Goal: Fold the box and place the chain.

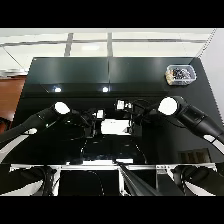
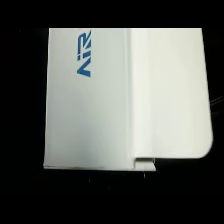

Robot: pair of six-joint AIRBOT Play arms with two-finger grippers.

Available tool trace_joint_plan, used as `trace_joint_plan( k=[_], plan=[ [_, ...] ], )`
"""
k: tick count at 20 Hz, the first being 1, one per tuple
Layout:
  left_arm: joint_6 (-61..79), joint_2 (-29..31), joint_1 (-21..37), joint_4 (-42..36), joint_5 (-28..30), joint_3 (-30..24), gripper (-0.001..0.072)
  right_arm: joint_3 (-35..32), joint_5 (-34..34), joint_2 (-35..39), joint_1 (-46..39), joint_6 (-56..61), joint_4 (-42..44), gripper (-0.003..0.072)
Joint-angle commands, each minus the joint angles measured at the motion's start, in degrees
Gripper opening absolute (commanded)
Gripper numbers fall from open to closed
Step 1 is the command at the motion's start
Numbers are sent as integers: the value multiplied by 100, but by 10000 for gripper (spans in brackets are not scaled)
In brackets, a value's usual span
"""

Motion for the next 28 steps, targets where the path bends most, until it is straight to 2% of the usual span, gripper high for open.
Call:
trace_joint_plan(
  k=[1, 2, 3, 4, 13, 14, 15, 28],
  plan=[
    [0, 2, -2, 2, 0, 4, 462, -11, -52, -20, 2, -7, -2, 372],
    [0, 2, -2, 2, 0, 4, 462, -11, -48, -20, 2, -2, -2, 262],
    [0, 2, -2, 2, 0, 4, 462, -11, -44, -20, 2, 0, -2, 195],
    [0, 2, -2, 4, 0, 4, 462, -11, -44, -20, 2, 2, -2, 190],
    [0, 2, -2, 2, -2, 4, 462, -214, -68, -20, 4, 39, 44, 193],
    [0, 2, -2, 2, -2, 4, 462, -214, -90, -20, 4, 39, 46, 248],
    [0, 2, -2, 2, -2, 4, 462, -214, -101, -20, 4, 42, 46, 253],
    [0, 2, -2, 2, -2, 4, 462, -328, -313, -24, 2, 184, 164, 253]
  ],
)
